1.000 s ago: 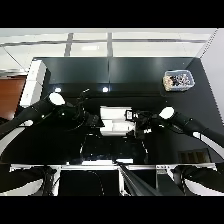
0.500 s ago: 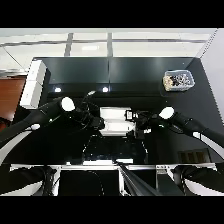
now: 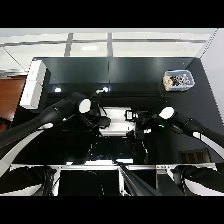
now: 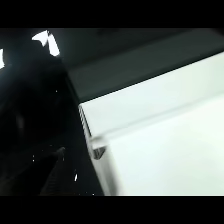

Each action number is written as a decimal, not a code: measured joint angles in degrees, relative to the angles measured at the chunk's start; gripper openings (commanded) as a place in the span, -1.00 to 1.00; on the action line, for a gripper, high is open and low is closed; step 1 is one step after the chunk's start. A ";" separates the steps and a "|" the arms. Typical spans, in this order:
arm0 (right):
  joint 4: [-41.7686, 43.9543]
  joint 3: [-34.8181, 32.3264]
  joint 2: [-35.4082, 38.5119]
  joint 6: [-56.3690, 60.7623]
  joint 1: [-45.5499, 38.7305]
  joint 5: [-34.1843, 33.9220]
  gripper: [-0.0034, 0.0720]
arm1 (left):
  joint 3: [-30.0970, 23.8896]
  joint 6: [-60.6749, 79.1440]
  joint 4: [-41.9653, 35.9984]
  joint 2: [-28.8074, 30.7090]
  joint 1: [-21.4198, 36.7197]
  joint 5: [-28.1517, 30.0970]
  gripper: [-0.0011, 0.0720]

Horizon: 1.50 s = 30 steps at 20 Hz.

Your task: Fold the box and place the chain.

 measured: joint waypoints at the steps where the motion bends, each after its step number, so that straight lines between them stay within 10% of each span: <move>1: 0.00 0.00 0.00 0.00 0.00 0.00 -0.55 | 1.11 -2.56 1.51 -0.94 -0.90 -1.14 0.28; 19: 0.02 0.00 0.00 0.00 0.00 0.00 -0.55 | 5.88 -21.46 10.03 -6.84 -5.66 -5.07 0.07; 25: 0.07 0.00 -0.04 0.02 0.00 0.04 -0.55 | 5.92 -22.10 9.79 -7.41 -5.86 -4.63 -0.91; 30: 0.04 0.00 -0.04 0.02 0.00 0.09 -0.55 | 5.95 -21.97 9.79 -7.45 -5.84 -4.55 -0.91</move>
